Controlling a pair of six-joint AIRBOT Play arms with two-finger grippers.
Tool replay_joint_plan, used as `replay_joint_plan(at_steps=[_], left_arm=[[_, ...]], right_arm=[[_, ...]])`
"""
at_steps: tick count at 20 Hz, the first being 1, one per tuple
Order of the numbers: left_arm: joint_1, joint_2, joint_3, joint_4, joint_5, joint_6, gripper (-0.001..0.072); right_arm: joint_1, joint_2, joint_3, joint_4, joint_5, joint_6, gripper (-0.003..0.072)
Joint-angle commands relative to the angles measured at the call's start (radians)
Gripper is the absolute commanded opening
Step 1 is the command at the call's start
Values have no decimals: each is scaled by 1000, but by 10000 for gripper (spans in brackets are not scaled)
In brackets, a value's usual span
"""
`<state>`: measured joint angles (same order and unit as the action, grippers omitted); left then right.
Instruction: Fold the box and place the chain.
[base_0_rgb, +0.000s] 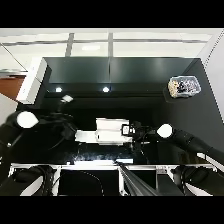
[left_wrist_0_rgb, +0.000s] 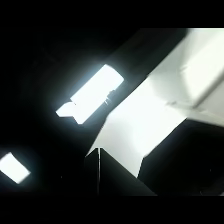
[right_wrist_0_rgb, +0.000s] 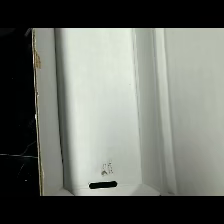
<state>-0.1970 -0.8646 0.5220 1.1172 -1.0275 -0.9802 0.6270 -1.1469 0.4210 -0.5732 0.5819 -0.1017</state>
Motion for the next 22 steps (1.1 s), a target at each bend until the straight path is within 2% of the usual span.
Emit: replay_joint_plan(at_steps=[1, 4, 7, 10, 12, 14, 17, 21, 22], left_arm=[[281, 15, -16, 69, -259, -241, 28], [433, -24, -90, 11, -183, -298, 28], [460, -77, -171, -185, -104, -248, 30], [383, -159, -187, -313, -83, -164, 27], [309, -209, -186, -367, -22, -163, 27], [224, -242, -185, -383, 37, -157, 27], [133, -268, -185, -390, 55, -140, 27], [95, -269, -185, -503, 74, -58, 31], [96, -269, -182, -522, 63, -47, 85]], right_arm=[[0, 0, 1, 0, 0, 0, 475], [0, 0, 1, 0, 0, 0, 475], [0, 0, 1, 0, 0, 0, 475], [0, 0, 1, 0, 1, 0, 475], [0, 0, 1, 0, 0, 0, 475], [0, 0, 1, 0, 0, 0, 475], [0, 0, 1, 0, 0, 0, 475], [0, 0, 1, 0, 0, 0, 475], [0, 0, 1, 0, 0, 0, 475]])
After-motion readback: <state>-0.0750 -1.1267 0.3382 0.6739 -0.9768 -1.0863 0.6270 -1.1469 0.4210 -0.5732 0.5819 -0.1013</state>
